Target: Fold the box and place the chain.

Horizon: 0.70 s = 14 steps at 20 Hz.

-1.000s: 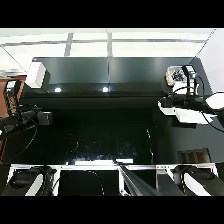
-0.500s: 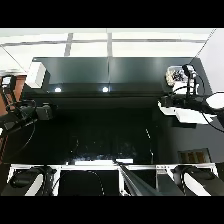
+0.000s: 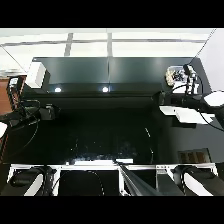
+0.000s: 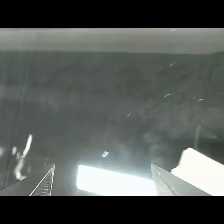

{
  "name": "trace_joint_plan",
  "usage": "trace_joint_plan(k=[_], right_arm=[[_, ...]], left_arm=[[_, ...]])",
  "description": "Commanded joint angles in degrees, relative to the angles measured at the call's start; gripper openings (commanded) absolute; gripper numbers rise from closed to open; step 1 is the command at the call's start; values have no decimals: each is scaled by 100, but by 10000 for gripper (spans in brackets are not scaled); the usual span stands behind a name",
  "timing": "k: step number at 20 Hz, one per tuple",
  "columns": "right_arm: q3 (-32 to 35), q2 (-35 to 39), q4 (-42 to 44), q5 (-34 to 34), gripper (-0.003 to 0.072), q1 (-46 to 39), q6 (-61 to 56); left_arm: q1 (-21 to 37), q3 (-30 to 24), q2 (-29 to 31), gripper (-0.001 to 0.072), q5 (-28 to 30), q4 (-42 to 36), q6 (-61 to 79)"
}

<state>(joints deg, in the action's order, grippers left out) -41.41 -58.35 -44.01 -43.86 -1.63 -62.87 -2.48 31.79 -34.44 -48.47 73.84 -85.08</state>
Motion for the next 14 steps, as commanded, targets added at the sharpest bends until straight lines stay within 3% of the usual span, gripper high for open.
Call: trace_joint_plan(k=[1, 6, 11, 14], right_arm=[[-415, -365, -203, 61, 699, -439, -520], [-1923, -1047, -1685, -800, 696, -1926, -1174], [-2310, -1414, -1821, -1143, 695, -3978, -1268], [-2710, -1862, -1823, -2127, 695, -4957, -894]], left_arm=[[-4, -2, -26, 710, 2, 0, -2], [-2, -2, -28, 710, 0, 0, -4], [-4, -2, -28, 709, 0, 0, -7], [-2, -2, -28, 710, 0, 0, -4]])
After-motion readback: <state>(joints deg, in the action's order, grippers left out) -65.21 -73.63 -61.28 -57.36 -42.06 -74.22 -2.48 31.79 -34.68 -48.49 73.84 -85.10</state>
